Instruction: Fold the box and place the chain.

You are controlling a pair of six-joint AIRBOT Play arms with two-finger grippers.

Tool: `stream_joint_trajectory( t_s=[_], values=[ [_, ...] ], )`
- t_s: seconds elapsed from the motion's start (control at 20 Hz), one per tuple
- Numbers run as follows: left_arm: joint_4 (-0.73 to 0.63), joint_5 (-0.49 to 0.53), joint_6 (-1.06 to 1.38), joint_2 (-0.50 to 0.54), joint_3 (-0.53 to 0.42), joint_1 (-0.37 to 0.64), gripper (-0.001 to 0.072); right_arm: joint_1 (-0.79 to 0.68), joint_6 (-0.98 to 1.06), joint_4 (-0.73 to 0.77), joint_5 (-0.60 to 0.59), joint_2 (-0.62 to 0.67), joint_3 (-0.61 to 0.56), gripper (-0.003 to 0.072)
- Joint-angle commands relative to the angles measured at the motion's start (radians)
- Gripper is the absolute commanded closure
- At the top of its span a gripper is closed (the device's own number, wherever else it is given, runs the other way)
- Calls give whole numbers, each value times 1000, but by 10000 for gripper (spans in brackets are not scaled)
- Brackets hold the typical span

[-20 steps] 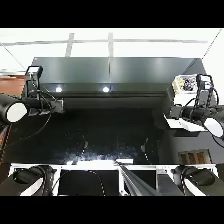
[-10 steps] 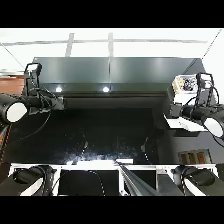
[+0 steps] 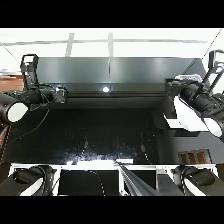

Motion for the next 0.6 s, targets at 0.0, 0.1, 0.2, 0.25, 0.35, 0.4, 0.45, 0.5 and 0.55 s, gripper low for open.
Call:
stream_joint_trajectory(
  t_s=[0.0,0.1,0.2,0.25,0.35,0.4,0.45,0.5,0.55],
  values=[
    [1,40,1,-6,0,1,8,-1,2,-8,-109,-8,0,-34],
    [1,40,1,-20,0,1,7,-44,11,-30,-1,-28,7,-34],
    [0,38,1,-40,0,1,7,-195,9,-80,200,-81,45,-34],
    [0,35,1,-47,0,1,7,-315,-13,-128,254,-116,69,-34],
    [1,22,1,-50,0,1,7,-588,-86,-128,276,-189,140,-34],
    [0,23,1,-50,0,1,7,-722,-88,-95,281,-227,180,-34],
    [0,23,1,-50,0,1,7,-863,-105,-21,293,-272,219,-34],
    [0,23,1,-50,0,1,7,-982,-155,82,325,-315,250,-34],
    [1,23,1,-50,0,1,7,-1096,-254,225,396,-365,281,-34]
  ],
)
